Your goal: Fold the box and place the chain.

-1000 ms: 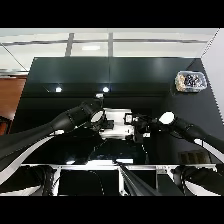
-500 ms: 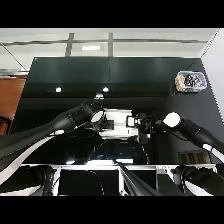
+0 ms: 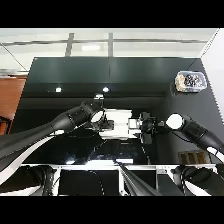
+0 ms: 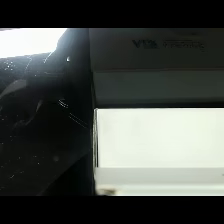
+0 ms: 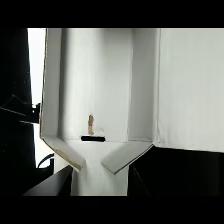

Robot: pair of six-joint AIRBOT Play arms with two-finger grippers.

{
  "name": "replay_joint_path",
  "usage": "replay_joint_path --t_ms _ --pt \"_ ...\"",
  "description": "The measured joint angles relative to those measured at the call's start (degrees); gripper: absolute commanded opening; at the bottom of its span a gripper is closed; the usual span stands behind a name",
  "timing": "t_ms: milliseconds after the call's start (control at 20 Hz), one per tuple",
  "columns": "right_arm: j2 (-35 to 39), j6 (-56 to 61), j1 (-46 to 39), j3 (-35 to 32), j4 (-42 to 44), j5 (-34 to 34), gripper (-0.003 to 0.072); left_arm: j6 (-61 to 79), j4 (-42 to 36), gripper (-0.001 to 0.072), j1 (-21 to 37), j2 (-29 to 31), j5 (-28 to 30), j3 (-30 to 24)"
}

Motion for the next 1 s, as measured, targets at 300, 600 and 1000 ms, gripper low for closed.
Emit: replay_joint_path --t_ms 300,600,1000 --pt "-0.07 -0.2 0.07 0.0 4.98 1.03 0.02 -0.02 0.02 0.0031 0.0 0.0 0.02 0.0" --pt "-0.55 1.31 0.07 -0.07 9.55 1.36 0.0201 -0.02 0.04 0.0031 0.0 0.0 0.0 0.0" --pt "-2.69 2.16 0.13 -0.07 17.29 -0.17 0.02 -0.17 0.07 0.0031 0.0 0.0 0.0 0.0"
